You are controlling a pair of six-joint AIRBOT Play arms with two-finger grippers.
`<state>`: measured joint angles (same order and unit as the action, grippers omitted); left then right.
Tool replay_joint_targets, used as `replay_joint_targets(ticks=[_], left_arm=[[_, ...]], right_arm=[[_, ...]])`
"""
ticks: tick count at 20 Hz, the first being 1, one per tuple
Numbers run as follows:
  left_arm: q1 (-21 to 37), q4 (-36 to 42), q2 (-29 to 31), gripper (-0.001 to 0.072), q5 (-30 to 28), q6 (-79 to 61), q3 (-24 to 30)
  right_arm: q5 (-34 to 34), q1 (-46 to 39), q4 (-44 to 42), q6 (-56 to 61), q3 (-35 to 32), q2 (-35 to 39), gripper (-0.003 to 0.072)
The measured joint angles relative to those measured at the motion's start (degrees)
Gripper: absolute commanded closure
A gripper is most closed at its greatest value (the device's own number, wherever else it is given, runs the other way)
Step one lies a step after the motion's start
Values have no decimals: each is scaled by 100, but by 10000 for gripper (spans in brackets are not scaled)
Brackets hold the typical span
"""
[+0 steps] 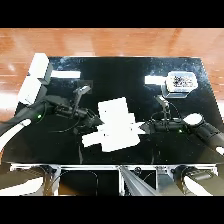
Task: Fold the box and place the chain.
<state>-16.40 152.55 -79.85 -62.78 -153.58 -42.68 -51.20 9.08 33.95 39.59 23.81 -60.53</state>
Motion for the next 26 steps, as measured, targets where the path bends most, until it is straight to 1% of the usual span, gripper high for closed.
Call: replay_joint_targets(ticks=[2, 6, 9, 11, 14, 17, 18, 19, 26], left_arm=[[-114, 48, -433, 172, -393, -190, -378], [-205, 70, -1228, 172, -1484, -363, -1016], [-223, -52, -1545, 172, -1904, -400, -1217], [-223, -267, -1639, 172, -2037, -396, -1276], [-186, -568, -1703, 173, -2083, -289, -1318], [-168, -699, -1727, 179, -1985, -208, -1331], [-164, -719, -1731, 228, -1912, -205, -1335], [-164, -732, -1733, 246, -1867, -197, -1335], [-164, -575, -1738, 246, -1541, -208, -1340]], right_arm=[[0, 0, -4, 2, 0, 0, 647], [-4, 0, -7, 0, 0, 0, 647], [-7, 0, -4, 2, 0, 0, 647], [-4, 0, -7, 2, 0, 0, 647], [4, 0, -7, 2, 0, 0, 647], [26, 0, -7, 4, 0, 0, 647], [31, 0, -7, 4, 0, 0, 647], [35, 0, -7, 4, 0, 0, 647], [42, 0, -7, 4, 0, 0, 647]])
